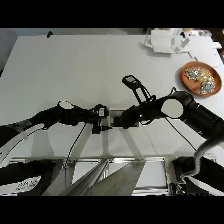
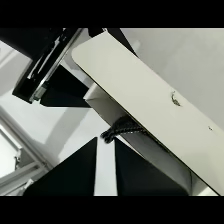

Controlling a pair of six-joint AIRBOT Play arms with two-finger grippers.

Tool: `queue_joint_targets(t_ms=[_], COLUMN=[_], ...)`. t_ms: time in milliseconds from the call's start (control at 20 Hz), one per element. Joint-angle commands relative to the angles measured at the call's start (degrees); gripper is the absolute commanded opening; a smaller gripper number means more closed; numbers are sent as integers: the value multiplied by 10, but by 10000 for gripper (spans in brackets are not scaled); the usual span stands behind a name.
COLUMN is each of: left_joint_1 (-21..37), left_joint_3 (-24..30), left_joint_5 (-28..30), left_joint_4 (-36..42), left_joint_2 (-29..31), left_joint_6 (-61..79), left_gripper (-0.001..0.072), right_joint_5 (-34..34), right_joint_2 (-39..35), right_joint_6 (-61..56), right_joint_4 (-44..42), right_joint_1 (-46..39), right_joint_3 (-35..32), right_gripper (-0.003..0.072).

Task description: Fold the box and place the chain.

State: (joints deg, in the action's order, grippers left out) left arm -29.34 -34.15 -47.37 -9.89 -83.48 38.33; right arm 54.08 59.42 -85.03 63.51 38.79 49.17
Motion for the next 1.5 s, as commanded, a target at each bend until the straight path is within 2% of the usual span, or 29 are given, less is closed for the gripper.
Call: queue_joint_targets(t_ms=[0, 50, 250, 350, 500, 550, 600, 650, 1050, 1300, 1400, 1450], left_joint_1=[0, 0, 0, 0, 0, 0, 0, 0, 0, 0, 0, 0], left_joint_3=[0, 0, 0, 0, 0, 0, 0, 0, 0, 0, 0, 0], left_joint_5=[0, 0, 0, 0, 0, 0, 0, 0, 0, 0, 0, 0], left_joint_4=[0, 0, 0, 0, 0, 0, 0, 0, 0, 0, 0, 0], left_joint_2=[0, 0, 0, 0, 0, 0, 0, 0, 0, 0, 0, 0], left_joint_6=[0, 0, 0, 0, 0, 0, 0, 0, 0, 0, 0, 0], left_gripper=[137, 137, 137, 137, 137, 137, 137, 137, 137, 137, 137, 137], right_joint_5=[-6, -8, -1, 20, 45, 51, 54, 53, 47, 22, 18, 16], right_joint_2=[-43, -65, -135, -136, -104, -86, -67, -44, 151, 211, 220, 222], right_joint_6=[12, 16, 15, 15, 8, 8, 8, 8, 8, 8, 1, -2], right_joint_4=[17, 30, 80, 103, 144, 151, 156, 161, 171, 173, 175, 175], right_joint_1=[-3, -11, -108, -186, -289, -315, -332, -343, -346, -321, -317, -317], right_joint_3=[2, 6, 16, 16, 16, 16, 16, 16, 16, 16, 16, 16], right_gripper=[261, 302, 287, 192, 198, 204, 256, 338, 340, 335, 287, 287])
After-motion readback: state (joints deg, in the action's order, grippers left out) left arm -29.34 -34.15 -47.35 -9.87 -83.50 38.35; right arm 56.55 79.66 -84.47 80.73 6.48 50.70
